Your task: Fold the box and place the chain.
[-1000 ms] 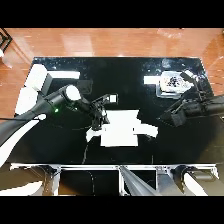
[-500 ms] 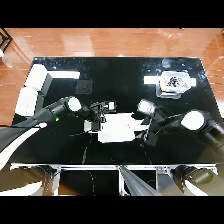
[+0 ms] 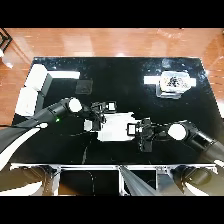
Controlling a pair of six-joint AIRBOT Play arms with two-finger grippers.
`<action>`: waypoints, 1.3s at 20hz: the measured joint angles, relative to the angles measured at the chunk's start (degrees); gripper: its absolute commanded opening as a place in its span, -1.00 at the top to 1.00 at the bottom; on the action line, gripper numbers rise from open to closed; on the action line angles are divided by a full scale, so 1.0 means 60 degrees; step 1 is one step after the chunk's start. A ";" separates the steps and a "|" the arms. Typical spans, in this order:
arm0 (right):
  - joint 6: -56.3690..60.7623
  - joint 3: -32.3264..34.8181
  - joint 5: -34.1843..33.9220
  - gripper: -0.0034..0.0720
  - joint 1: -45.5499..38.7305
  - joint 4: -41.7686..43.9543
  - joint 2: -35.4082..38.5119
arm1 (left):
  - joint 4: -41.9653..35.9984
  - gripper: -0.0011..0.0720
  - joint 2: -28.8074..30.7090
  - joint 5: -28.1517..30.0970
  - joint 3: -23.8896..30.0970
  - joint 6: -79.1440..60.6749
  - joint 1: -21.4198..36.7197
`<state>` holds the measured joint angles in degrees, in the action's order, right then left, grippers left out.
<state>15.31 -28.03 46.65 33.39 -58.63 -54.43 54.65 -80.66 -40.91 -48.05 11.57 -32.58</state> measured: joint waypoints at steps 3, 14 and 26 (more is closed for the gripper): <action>-0.0463 0.0033 -0.0481 -0.94 0.0142 0.0168 -0.0357 | 0.0033 0.92 0.0000 0.0007 0.0000 -0.0004 -0.0004; -0.0168 -0.0098 -0.2455 -0.95 0.0444 0.0776 -0.0831 | 0.0062 0.92 0.0004 -0.0135 0.0000 0.0004 -0.0004; 0.0229 -0.0189 -0.2667 -0.95 -0.0517 0.1053 -0.0146 | 0.0073 0.92 0.0066 -0.0506 0.0000 -0.0357 -0.0033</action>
